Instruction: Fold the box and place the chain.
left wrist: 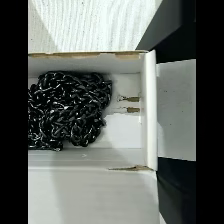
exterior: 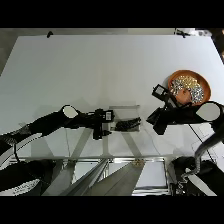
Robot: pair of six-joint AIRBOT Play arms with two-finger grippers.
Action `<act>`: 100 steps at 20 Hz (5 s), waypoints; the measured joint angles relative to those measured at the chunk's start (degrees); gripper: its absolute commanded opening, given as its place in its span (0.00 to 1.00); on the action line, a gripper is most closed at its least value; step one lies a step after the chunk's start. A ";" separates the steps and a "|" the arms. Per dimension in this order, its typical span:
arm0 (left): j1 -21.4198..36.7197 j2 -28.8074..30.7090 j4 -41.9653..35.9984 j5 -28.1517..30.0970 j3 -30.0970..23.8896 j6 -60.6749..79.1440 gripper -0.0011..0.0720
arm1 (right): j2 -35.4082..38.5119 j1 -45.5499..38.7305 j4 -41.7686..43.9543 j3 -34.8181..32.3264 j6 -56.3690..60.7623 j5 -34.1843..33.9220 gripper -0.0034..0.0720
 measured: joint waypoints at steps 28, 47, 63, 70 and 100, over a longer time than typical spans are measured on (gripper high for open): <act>0.00 0.00 -0.02 -0.02 0.00 0.00 0.11 | -20.59 5.77 4.00 -0.72 -34.62 -10.45 0.07; 0.00 0.00 -0.02 -0.02 0.00 0.02 0.11 | -0.48 12.90 0.85 -0.74 -1.49 -12.52 0.07; 0.00 0.00 -0.02 0.00 0.00 0.00 0.11 | -1.03 21.55 27.78 -0.74 2.25 -24.02 0.07; 0.00 0.00 -0.02 0.00 0.00 0.02 0.11 | -6.40 21.62 27.89 -0.74 2.95 -23.32 0.32; 0.00 0.00 0.00 0.00 0.00 0.02 0.11 | -27.74 10.10 6.71 25.66 -2.36 13.81 0.48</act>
